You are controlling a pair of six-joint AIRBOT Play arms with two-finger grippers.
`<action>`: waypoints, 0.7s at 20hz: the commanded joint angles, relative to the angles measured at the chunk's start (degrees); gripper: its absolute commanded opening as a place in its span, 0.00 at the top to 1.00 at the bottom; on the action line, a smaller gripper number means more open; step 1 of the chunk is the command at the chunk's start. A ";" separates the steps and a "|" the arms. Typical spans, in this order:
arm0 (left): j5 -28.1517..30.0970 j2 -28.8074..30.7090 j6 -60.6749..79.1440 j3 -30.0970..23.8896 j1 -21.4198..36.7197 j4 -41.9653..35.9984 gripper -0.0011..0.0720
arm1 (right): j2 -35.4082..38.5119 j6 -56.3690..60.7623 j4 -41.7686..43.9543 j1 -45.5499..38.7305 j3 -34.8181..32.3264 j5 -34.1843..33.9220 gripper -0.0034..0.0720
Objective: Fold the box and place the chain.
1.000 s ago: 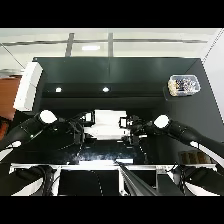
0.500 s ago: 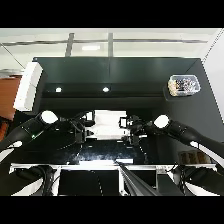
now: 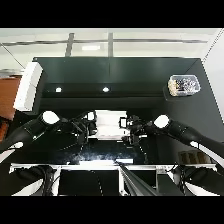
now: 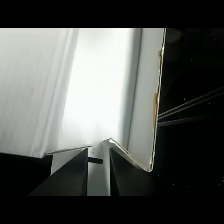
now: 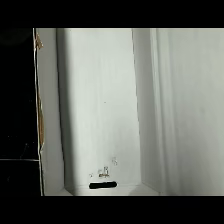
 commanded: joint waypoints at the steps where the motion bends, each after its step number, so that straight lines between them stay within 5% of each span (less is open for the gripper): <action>1: 1.03 -0.39 0.00 -0.02 -1.29 -0.26 0.77 | 0.00 0.02 0.04 0.00 0.00 -0.02 0.32; 14: 2.78 -1.44 -0.02 -0.02 -2.73 -0.26 0.73 | 0.00 0.02 0.04 0.00 0.00 -0.02 0.32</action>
